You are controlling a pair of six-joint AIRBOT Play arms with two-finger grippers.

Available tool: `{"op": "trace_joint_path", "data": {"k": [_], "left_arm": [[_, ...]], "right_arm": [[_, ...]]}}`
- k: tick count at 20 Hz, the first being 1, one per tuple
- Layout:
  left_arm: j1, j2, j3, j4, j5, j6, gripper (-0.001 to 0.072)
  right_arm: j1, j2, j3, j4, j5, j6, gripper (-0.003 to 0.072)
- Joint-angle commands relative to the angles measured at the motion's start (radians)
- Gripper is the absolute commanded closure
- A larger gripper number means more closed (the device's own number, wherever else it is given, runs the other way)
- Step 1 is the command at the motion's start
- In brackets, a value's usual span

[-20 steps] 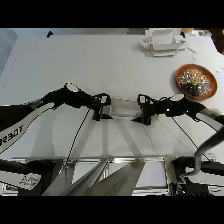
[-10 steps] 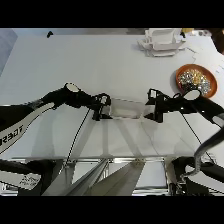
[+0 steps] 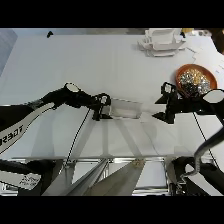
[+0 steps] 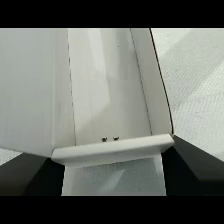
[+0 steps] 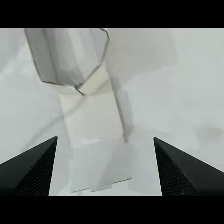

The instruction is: Fold the box and place the chain.

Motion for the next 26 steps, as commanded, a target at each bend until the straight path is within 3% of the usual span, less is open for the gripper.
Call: {"op": "trace_joint_path", "data": {"k": [1, 8, 10, 12, 16, 18, 20, 26], "left_arm": [[0.001, 0.000, 0.001, -0.009, 0.001, 0.000, 0.0508], [-0.009, -0.001, 0.000, -0.063, -0.041, -0.068, 0.0528], [-0.017, -0.001, 0.001, -0.060, -0.031, -0.072, 0.0702], [-0.041, 0.000, 0.000, -0.051, 0.008, -0.093, 0.0706], [-0.131, 0.005, 0.001, -0.022, 0.252, -0.229, 0.0698], [-0.167, 0.005, 0.001, -0.022, 0.320, -0.248, 0.0686], [-0.183, 0.005, 0.000, -0.023, 0.329, -0.248, 0.0627], [-0.184, 0.005, 0.000, -0.022, 0.319, -0.248, 0.0626]], "right_arm": [[-0.004, 0.071, 0.001, 0.025, 0.064, 0.088, 0.0038], [-0.004, 0.074, 0.001, 0.109, 0.054, 0.094, 0.0045], [-0.004, 0.074, 0.001, 0.108, 0.049, 0.094, 0.0045], [-0.004, 0.074, 0.001, 0.109, 0.042, 0.094, 0.0045], [-0.004, 0.074, 0.001, 0.109, 0.005, 0.094, 0.0045], [-0.004, 0.074, 0.001, 0.109, 0.003, 0.094, 0.0045], [-0.004, 0.074, 0.001, 0.109, 0.002, 0.094, 0.0045], [-0.004, 0.074, 0.001, 0.109, 0.002, 0.094, 0.0048]]}}
